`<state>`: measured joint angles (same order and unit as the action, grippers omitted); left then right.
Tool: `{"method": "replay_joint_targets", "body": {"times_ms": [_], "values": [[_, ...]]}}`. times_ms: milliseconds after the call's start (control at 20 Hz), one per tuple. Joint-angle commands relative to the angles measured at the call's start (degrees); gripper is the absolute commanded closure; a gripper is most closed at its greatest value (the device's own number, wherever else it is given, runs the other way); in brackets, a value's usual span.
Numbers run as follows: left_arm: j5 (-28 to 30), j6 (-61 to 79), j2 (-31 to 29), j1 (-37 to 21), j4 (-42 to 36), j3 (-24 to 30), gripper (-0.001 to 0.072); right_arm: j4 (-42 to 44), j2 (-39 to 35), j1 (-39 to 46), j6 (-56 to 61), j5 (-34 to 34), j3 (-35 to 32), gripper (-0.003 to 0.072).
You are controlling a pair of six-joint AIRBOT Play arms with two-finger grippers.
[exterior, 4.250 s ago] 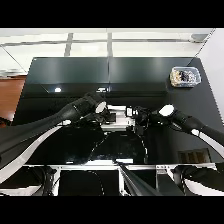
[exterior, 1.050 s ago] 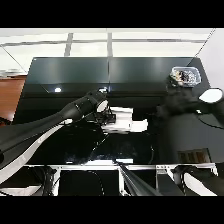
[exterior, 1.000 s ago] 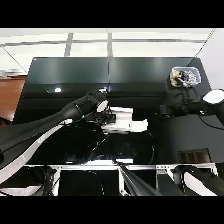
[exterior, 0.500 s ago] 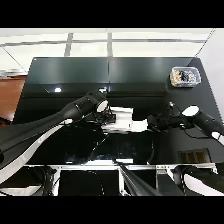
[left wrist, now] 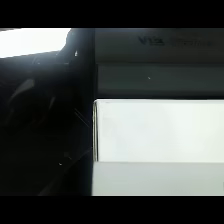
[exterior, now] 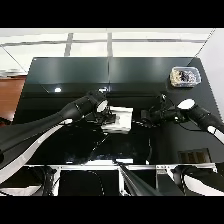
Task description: Fold the box and place the chain.
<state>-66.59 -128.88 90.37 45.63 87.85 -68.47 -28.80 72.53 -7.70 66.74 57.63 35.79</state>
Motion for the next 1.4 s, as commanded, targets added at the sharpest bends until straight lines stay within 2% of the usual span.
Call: {"method": "replay_joint_targets", "body": {"times_ms": [0, 250, 300, 350, 650, 1000, 1150, 1200, 1250, 1350], "values": [[0.11, 0.04, 0.02, -0.04, -0.07, -0.04, 0.0682, 1.55, 0.04, -0.22, -0.83, 2.6, 1.05, 0.013], [0.11, 0.04, 0.02, -0.04, -0.07, -0.04, 0.0682, 4.17, 0.04, -0.22, -0.83, 2.67, 1.33, 0.015], [0.11, 0.04, 0.02, -0.04, -0.07, -0.04, 0.0682, 4.15, 0.04, -0.24, -0.83, 2.69, 1.33, 0.0202], [0.11, 0.04, 0.02, -0.04, -0.07, -0.04, 0.0682, 4.13, 0.04, -0.24, -0.81, 2.69, 1.33, 0.0312], [0.13, 0.04, 0.02, -0.04, -0.07, -0.04, 0.0682, 2.89, 0.04, -3.72, 1.03, 0.17, 1.46, 0.0326], [0.11, 0.04, 0.02, -0.04, -0.07, -0.04, 0.0682, -12.94, 0.04, -10.8, 15.08, -2.97, 7.91, 0.0327], [0.13, 0.04, 0.02, -0.04, -0.07, -0.04, 0.0682, -23.06, 0.07, -15.61, 24.9, -4.85, 11.19, 0.0328], [0.13, 0.04, 0.02, -0.04, -0.04, -0.04, 0.0682, -25.86, 0.07, -16.85, 27.87, -5.16, 12.04, 0.0336], [0.13, 0.04, 0.02, -0.04, -0.07, -0.04, 0.0682, -27.89, 0.07, -17.94, 29.77, -5.4, 12.63, 0.0389], [0.13, 0.04, 0.02, -0.04, -0.07, -0.04, 0.0682, -31.58, 0.28, -19.96, 33.68, -5.42, 13.53, 0.0389]]}}
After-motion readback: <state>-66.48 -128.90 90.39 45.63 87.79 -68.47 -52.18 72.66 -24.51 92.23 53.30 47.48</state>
